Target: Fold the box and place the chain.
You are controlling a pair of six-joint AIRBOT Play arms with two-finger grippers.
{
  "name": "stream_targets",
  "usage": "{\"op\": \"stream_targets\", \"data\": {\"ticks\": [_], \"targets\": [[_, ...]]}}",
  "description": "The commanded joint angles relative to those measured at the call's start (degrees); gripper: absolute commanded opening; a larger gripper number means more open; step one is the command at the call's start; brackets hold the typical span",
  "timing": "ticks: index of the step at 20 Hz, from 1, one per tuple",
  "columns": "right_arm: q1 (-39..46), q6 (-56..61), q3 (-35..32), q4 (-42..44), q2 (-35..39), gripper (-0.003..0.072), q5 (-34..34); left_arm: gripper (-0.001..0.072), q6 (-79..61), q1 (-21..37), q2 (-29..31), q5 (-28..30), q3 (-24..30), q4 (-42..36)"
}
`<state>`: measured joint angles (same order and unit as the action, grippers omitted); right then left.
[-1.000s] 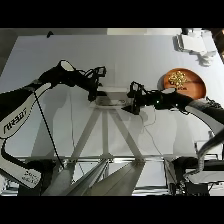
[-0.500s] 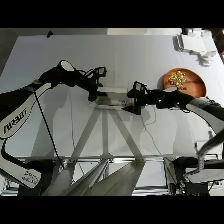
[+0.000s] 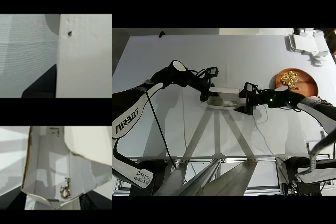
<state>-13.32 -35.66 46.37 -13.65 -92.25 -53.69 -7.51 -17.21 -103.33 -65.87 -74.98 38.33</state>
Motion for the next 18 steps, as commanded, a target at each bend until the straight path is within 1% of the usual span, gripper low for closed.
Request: {"op": "stream_targets", "data": {"ticks": [1, 6, 10, 12, 13, 18], "targets": [[-0.4, 3.9, 2.4, -4.6, -1.4, 0.0657, -2.2, 0.0008, 0.0, 0.0, 0.0, 0.1, 0.0, -0.1], [-1.6, 5.8, 3.0, -6.1, -1.6, 0.0657, -0.3, 0.0008, 0.0, 0.0, 0.0, 0.1, 0.0, -0.1], [-1.6, 5.8, 3.0, -6.0, -1.6, 0.0644, -0.3, 0.0008, 0.0, 0.0, 0.0, 0.1, 0.0, -0.1], [-1.6, 5.8, 3.0, -6.0, -1.6, 0.0555, -0.3, 0.0008, 0.0, 0.0, 0.0, 0.1, 0.0, -0.1], [-1.6, 5.8, 3.0, -6.0, -1.6, 0.0542, -0.3, 0.0008, 0.0, 0.0, 0.0, 0.1, 0.0, -0.1], [-1.6, 5.8, 3.0, -6.0, -1.6, 0.0541, -0.3, 0.0008, 0.0, 0.0, 0.0, 0.1, 0.0, -0.1]]}}
